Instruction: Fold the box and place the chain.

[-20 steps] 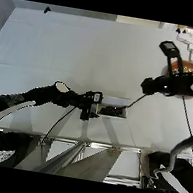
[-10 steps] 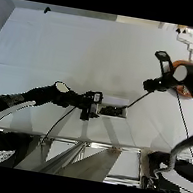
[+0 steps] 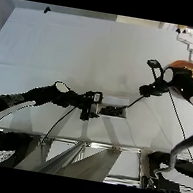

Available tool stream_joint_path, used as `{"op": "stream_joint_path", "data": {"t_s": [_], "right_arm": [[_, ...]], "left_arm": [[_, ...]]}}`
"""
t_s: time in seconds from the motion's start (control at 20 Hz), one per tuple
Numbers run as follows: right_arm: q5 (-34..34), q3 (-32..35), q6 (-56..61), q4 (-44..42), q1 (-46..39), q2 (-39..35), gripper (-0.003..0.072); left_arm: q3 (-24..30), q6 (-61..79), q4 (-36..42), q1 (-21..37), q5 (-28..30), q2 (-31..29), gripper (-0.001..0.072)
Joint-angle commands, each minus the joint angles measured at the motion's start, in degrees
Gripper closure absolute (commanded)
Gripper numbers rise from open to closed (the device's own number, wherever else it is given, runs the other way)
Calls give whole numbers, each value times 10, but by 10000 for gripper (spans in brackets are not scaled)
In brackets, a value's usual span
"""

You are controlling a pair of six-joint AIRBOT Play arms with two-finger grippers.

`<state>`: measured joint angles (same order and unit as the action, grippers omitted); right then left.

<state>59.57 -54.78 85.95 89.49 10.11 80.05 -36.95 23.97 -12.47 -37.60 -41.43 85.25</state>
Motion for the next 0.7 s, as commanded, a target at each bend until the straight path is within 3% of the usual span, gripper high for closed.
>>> {"op": "stream_joint_path", "data": {"t_s": [0.0, 0.35, 0.5, 0.6, 0.65], "right_arm": [[-31, 14, 26, 1, 1, 3, 347], [-30, 16, 42, 7, 1, 28, 352], [-30, 24, 42, 12, 1, 36, 468], [-18, 25, 38, 23, 1, 33, 664], [-13, 25, 37, 31, 1, 28, 665]], "left_arm": [[0, 0, 0, 0, 0, 0, 571], [0, 0, 0, 0, 0, 0, 571], [0, 0, 0, 0, 0, 0, 571], [0, 0, 0, 0, 0, 0, 571], [0, 0, 0, 0, 0, 0, 571]]}}
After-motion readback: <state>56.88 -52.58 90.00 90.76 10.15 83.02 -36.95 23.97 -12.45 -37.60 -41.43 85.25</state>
